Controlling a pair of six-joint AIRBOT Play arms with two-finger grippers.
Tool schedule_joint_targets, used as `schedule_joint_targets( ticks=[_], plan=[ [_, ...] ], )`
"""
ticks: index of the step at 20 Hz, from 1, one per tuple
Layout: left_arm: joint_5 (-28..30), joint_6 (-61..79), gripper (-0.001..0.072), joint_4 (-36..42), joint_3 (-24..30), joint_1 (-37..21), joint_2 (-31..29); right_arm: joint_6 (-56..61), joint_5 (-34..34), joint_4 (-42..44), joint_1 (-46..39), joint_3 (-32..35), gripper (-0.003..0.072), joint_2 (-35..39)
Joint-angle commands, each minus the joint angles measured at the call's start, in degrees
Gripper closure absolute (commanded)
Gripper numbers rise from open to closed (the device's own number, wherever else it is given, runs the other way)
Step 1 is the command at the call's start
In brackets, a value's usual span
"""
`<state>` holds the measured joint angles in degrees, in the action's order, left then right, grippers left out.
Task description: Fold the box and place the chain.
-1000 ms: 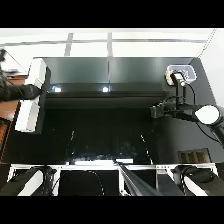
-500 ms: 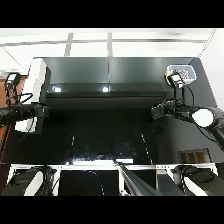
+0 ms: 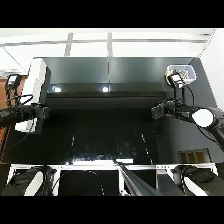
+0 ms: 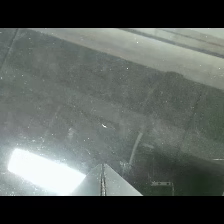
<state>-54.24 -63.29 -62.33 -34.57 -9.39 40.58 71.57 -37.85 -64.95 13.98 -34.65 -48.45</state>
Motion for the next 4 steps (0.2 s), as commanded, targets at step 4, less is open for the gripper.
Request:
schedule_joint_targets(
  ticks=[4],
  plan=[
    [0.00,0.02,0.0680,-0.02,0.04,0.02,-0.04,0.00,0.00,-0.04,0.04,0.02,0.0671,-0.04]
  ],
)
